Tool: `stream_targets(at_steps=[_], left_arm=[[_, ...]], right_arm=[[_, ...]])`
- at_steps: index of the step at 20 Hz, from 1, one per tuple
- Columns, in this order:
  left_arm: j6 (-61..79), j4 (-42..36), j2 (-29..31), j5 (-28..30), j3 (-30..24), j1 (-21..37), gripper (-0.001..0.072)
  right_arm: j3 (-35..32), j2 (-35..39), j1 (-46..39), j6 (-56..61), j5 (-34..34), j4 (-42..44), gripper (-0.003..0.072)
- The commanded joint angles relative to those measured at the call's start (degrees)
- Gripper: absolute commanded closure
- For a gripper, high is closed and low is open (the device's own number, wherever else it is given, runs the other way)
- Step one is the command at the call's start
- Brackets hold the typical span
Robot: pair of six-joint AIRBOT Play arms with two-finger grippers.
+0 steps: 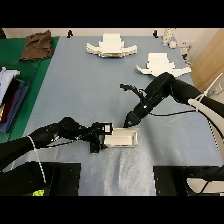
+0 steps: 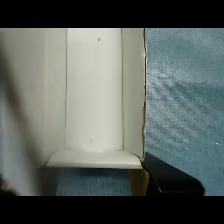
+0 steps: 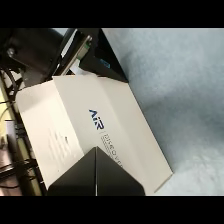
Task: Fold the box.
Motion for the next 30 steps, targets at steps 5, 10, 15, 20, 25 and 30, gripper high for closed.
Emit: stream_targets(at_steps=[5, 10, 15, 20, 25, 30], left_arm=[[0.0, 0.0, 0.0, 0.0, 0.1, 0.0, 0.0332], [0.0, 0.0, 0.0, 0.0, 0.1, 0.0, 0.0332], [0.0, 0.0, 0.0, 0.0, 0.1, 0.0, 0.0332], [0.0, 0.0, 0.0, 0.0, 0.1, 0.0, 0.0332], [0.0, 0.0, 0.0, 0.0, 0.1, 0.0, 0.0332], [0.0, 0.0, 0.0, 0.0, 0.1, 0.0, 0.0332]], right_arm=[[-13.7, 13.8, 8.1, -4.5, 20.6, -4.4, 0.0686], [-24.1, 23.7, 16.5, -8.0, 37.8, -5.0, 0.0685], [-29.3, 31.0, 22.5, -9.9, 48.3, -8.5, 0.0681], [-29.3, 32.0, 25.1, -15.6, 47.6, -13.9, 0.0237], [-29.3, 28.8, 25.5, -25.3, 46.8, -13.9, 0.0098], [-29.3, 26.1, 25.4, -30.2, 50.7, -15.5, 0.0098]])
